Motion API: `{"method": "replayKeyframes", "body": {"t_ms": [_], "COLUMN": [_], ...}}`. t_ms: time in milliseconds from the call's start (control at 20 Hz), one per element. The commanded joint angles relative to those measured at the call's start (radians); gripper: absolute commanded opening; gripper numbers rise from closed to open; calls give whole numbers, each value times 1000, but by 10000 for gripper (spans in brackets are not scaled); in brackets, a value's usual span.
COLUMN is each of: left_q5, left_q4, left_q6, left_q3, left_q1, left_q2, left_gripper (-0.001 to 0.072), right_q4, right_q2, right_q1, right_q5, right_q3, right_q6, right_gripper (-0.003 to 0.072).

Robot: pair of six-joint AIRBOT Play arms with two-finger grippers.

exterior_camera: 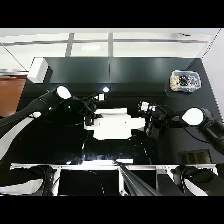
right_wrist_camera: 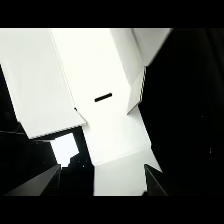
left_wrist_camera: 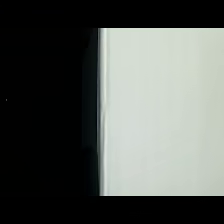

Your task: Fold the box and place the chain.

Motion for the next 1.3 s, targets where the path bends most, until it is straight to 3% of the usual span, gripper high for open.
{"method": "replayKeyframes", "body": {"t_ms": [0, 350, 1000, 1250], "left_q5": [5, 16, 30, 33], "left_q4": [18, 106, 106, 106], "left_q6": [-44, -121, -121, -120], "left_q3": [9, 13, 13, 13], "left_q1": [-24, -35, -48, -48], "left_q2": [-1, -3, -3, -3], "left_gripper": [26, 27, 27, 27], "right_q4": [2, 42, 48, 137], "right_q2": [0, -14, -170, -210], "right_q1": [6, 6, 76, 138], "right_q5": [-14, -14, -18, -103], "right_q3": [-2, -3, -24, -60], "right_q6": [-42, -87, -138, -146], "right_gripper": [594, 594, 594, 596]}}
